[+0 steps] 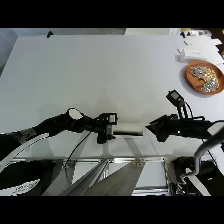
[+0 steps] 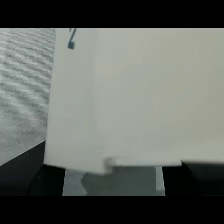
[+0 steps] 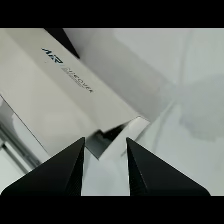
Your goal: Fold the box and place the chain.
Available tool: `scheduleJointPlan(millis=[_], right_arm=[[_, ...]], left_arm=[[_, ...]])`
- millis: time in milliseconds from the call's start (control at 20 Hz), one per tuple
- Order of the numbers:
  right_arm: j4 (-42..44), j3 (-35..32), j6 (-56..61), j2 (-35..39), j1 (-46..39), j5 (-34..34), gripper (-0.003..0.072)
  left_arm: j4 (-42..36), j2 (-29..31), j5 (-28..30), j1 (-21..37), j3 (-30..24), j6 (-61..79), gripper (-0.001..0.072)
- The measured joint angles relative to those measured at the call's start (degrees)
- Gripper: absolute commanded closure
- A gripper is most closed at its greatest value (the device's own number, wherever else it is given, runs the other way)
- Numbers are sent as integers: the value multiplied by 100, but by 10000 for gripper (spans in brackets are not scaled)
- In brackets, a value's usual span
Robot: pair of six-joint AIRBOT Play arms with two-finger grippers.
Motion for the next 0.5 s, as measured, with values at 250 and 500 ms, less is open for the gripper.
scheduleJointPlan(millis=[250,500], right_arm=[[-260,627,-970,-754,203,800,385],[-570,1154,-1532,-1325,885,1027,333]], left_arm=[[0,-2,0,-2,0,0,598],[0,0,-2,-2,0,-2,598]])
